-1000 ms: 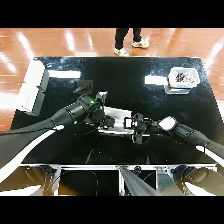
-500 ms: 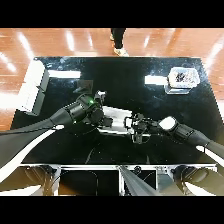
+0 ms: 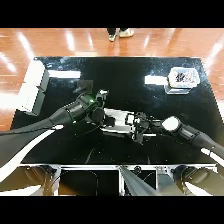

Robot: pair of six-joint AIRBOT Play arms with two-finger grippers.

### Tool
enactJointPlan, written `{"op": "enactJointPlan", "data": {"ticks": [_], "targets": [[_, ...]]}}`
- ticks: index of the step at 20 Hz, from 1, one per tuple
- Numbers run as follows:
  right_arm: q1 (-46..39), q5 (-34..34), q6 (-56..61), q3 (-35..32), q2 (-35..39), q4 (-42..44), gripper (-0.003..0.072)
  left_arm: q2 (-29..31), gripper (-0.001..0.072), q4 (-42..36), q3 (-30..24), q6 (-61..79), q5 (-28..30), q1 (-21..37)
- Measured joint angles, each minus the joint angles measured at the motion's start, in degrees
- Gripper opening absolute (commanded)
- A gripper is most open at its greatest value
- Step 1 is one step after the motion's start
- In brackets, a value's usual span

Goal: Fold the box and place the chain.

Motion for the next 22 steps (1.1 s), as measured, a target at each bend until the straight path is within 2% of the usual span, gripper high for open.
{"op": "enactJointPlan", "data": {"ticks": [5,11,14,22], "targets": [[-3.1,3.9,6.8,0.0,3.7,-8.5,0.0720,0.0,0.0021,2.3,0.2,-0.3,2.7,1.9],[-4.5,6.9,8.8,0.0,5.7,-11.7,0.0720,0.0,0.0021,6.5,0.3,-3.0,4.6,4.3],[-4.6,6.6,8.3,0.0,5.5,-11.3,0.0720,0.0,0.0021,7.4,0.3,-3.9,5.5,4.6],[-1.4,2.2,-0.7,0.7,2.3,-3.0,0.0720,0.0,0.0022,7.6,0.3,-4.9,4.5,4.7]]}}
